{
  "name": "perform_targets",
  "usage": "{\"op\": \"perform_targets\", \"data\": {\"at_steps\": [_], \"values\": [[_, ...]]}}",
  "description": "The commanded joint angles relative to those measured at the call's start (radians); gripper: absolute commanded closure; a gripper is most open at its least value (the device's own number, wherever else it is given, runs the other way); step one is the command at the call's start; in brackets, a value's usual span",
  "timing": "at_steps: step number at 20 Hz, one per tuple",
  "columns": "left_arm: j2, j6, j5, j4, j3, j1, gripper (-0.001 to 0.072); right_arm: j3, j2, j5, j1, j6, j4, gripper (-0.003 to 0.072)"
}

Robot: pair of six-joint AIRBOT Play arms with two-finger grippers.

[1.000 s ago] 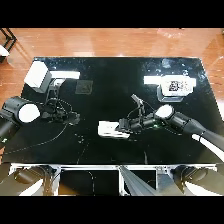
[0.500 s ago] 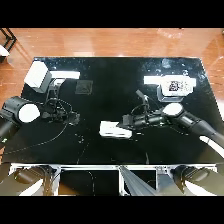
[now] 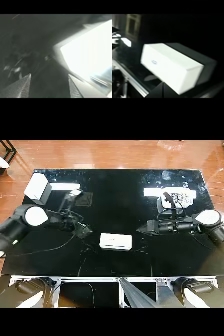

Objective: Fold the box and place the chain.

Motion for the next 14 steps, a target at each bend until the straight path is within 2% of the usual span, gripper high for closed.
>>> {"op": "perform_targets", "data": {"at_steps": [1, 5, 6, 12, 14], "values": [[-0.116, 0.597, 0.009, -0.317, 0.036, -0.001, 0.0145, 0.000, 0.016, 0.023, -0.041, 0.076, -0.208, 0.0666], [-0.198, 0.924, 0.005, -0.363, 0.036, -0.061, 0.0132, 0.000, 0.016, 0.014, -0.041, 0.077, -0.211, 0.0666], [-0.210, 0.976, 0.008, -0.363, 0.036, -0.085, 0.0084, 0.000, 0.016, 0.011, -0.041, 0.077, -0.211, 0.0666], [-0.219, 1.102, 0.139, -0.363, 0.036, -0.169, 0.0078, 0.000, 0.016, -0.006, -0.041, 0.077, -0.211, 0.0666], [-0.220, 1.147, 0.150, -0.363, 0.036, -0.196, 0.0079, 0.000, 0.016, -0.018, -0.041, 0.078, -0.211, 0.0666]]}}
